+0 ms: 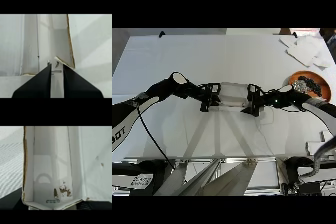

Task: Fold the box and place the chain.

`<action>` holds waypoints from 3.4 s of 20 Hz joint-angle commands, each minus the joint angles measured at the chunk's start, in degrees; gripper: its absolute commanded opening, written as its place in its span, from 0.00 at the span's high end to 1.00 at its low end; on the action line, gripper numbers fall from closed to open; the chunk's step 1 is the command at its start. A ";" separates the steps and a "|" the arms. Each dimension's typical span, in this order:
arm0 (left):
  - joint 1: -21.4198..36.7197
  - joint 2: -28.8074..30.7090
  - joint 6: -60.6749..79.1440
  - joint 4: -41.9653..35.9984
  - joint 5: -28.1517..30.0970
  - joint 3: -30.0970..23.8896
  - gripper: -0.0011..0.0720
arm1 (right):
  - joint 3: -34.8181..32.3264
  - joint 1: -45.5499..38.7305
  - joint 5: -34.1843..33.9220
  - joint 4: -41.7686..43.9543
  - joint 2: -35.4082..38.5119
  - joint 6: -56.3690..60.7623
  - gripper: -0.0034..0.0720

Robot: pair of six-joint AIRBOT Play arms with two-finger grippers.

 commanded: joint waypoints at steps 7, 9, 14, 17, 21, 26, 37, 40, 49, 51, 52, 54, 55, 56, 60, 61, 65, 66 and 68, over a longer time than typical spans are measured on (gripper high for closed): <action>0.13 0.94 -1.18 -1.01 -0.74 0.00 0.98 | 0.02 0.00 0.02 0.00 -0.02 -0.02 0.29; 0.39 3.52 -2.73 1.86 -0.55 0.02 0.98 | 0.04 0.00 0.02 0.00 -0.02 -0.02 0.29; 4.57 12.70 -16.04 5.29 -2.64 0.02 0.98 | 0.04 0.00 0.02 0.00 -0.02 -0.02 0.29; 9.40 16.55 -27.71 5.31 -3.93 0.00 0.98 | 0.02 0.00 0.02 0.00 -0.02 -0.02 0.29; 14.43 14.99 -54.53 8.63 -3.17 -0.26 0.98 | 0.04 0.00 0.02 0.00 -0.02 -0.02 0.29; 13.09 9.81 -71.34 10.69 4.68 -4.83 0.98 | 0.04 0.00 0.02 0.00 -0.02 -0.02 0.29; 5.84 2.05 -87.30 16.90 11.72 -6.27 0.98 | 0.04 0.00 0.02 -0.02 -0.02 -0.02 0.29; 4.96 1.92 -87.45 16.68 10.78 -6.27 0.98 | 0.02 0.00 0.02 0.00 -0.02 -0.02 0.29; 5.18 5.81 -87.06 17.18 13.25 -6.25 0.99 | 0.04 0.00 0.02 0.00 -0.02 -0.02 0.29; 6.40 7.58 -87.93 17.97 15.98 -6.25 0.99 | 0.04 0.00 0.02 0.00 -0.02 -0.02 0.29; 6.99 8.15 -88.00 17.90 15.96 -6.25 0.99 | 0.02 0.00 0.02 0.00 -0.02 -0.02 0.29; 7.45 9.44 -87.91 17.99 15.17 -6.25 0.99 | 0.02 0.00 0.02 0.00 -0.02 -0.02 0.29; 7.43 10.03 -87.89 17.97 15.08 -6.25 0.99 | 0.04 0.00 0.02 0.00 -0.02 -0.02 0.29; 7.43 10.21 -87.93 17.97 14.99 -6.27 0.99 | 0.02 0.00 0.07 0.00 -0.02 -0.02 0.29; 6.99 8.94 -87.95 17.94 12.41 -6.27 0.99 | 0.04 0.00 0.15 0.00 -0.02 -0.02 0.29; 6.80 8.50 -87.95 17.94 11.82 -6.27 0.99 | 0.04 0.00 0.13 0.00 -0.02 -0.02 0.29; 4.90 6.80 -87.93 17.70 9.03 -6.27 0.99 | 0.04 0.00 0.15 0.00 -0.02 -0.02 0.29; 4.37 6.36 -87.93 17.27 8.81 -6.27 0.99 | 0.04 0.00 0.15 0.00 -0.02 -0.02 0.29; 3.56 5.42 -87.89 15.10 8.37 -6.27 0.99 | 0.02 0.00 0.15 0.00 -0.02 -0.02 0.29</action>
